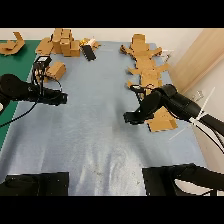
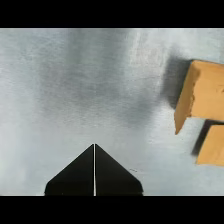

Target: Fold the box.

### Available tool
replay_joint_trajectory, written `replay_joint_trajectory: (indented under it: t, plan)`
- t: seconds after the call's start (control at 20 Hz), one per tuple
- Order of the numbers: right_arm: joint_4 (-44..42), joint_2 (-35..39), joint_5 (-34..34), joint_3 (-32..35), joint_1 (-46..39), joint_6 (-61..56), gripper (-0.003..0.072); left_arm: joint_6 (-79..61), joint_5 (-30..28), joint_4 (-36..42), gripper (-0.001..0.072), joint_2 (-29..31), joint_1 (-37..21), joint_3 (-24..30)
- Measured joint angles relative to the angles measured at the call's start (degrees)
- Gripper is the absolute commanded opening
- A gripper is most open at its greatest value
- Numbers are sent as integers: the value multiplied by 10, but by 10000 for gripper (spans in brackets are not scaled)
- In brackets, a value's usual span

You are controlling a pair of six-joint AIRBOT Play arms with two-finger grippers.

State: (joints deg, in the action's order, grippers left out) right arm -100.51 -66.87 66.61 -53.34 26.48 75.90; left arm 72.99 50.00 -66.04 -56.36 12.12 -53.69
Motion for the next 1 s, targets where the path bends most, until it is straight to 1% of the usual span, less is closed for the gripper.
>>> replay_joint_trajectory:
  t: [0.15,0.25,0.3,0.4,0.45,0.55,0.6,0.7,0.8,1.0]
  plan:
    - [-56,-2,0,0,0,0,5,0,-10,2,13,0,0,0]
    - [-73,-2,9,-1,-1,1,5,-1,-22,3,13,0,1,0]
    - [-72,-2,15,-5,-5,1,5,-1,-28,3,13,0,1,0]
    - [-38,-3,35,-24,-27,0,6,-1,-41,3,13,0,1,0]
    - [-9,-3,50,-42,-49,-3,35,-1,-45,3,14,0,1,0]
    - [60,-5,81,-87,-110,6,349,-1,-54,4,14,0,1,0]
    - [94,-9,97,-110,-148,16,428,0,-57,5,14,0,1,0]
    - [154,-23,123,-152,-238,45,453,1,-60,6,15,-1,1,0]
    - [190,-44,139,-181,-334,85,453,7,-60,7,15,-2,1,0]
    - [209,-96,146,-203,-482,173,453,26,-58,7,15,-2,1,0]
